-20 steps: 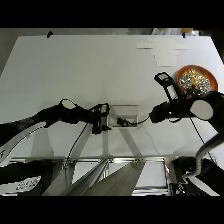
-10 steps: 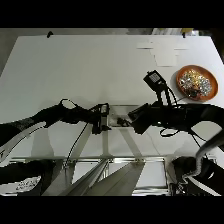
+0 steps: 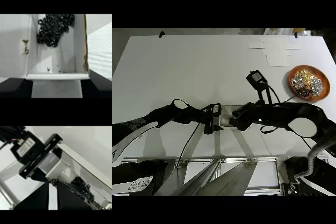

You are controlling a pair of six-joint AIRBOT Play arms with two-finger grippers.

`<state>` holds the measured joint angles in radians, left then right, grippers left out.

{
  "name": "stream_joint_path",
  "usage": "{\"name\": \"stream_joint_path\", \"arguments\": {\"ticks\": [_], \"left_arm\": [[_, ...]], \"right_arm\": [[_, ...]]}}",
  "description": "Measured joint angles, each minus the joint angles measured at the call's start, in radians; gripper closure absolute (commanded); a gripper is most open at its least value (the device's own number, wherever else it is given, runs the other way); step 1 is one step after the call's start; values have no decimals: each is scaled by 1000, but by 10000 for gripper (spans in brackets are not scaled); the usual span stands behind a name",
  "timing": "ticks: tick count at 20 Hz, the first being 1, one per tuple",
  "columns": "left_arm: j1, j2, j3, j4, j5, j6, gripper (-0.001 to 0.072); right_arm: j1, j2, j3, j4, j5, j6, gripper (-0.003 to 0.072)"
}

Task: Fold the box and place the chain.

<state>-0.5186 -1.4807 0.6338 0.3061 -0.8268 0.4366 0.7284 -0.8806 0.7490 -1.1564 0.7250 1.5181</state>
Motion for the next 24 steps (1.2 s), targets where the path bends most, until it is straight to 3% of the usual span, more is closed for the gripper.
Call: {"name": "stream_joint_path", "arguments": {"ticks": [2, 4, 9, 11, 15, 21, 24], "left_arm": [[0, 0, 0, 0, 0, 0, 488], [0, 0, 0, 0, 0, 0, 488], [0, 0, 0, 0, 0, 0, 488], [0, 0, 0, 0, 0, 0, 488], [0, 0, 0, 0, 0, 0, 488], [0, 0, 0, 0, 0, 0, 488], [0, 0, 0, 0, 0, 0, 488]], "right_arm": [[1, -58, 0, 3, 2, 0, 664], [3, -117, 0, 4, 12, -8, 567], [14, -207, 0, 9, 19, -44, 560], [16, -219, 0, 9, 18, -51, 451], [17, -229, 18, -6, 68, -58, 452], [-10, -211, 148, -159, 285, -20, 469], [-96, -182, 205, -248, 405, 0, 580]]}}
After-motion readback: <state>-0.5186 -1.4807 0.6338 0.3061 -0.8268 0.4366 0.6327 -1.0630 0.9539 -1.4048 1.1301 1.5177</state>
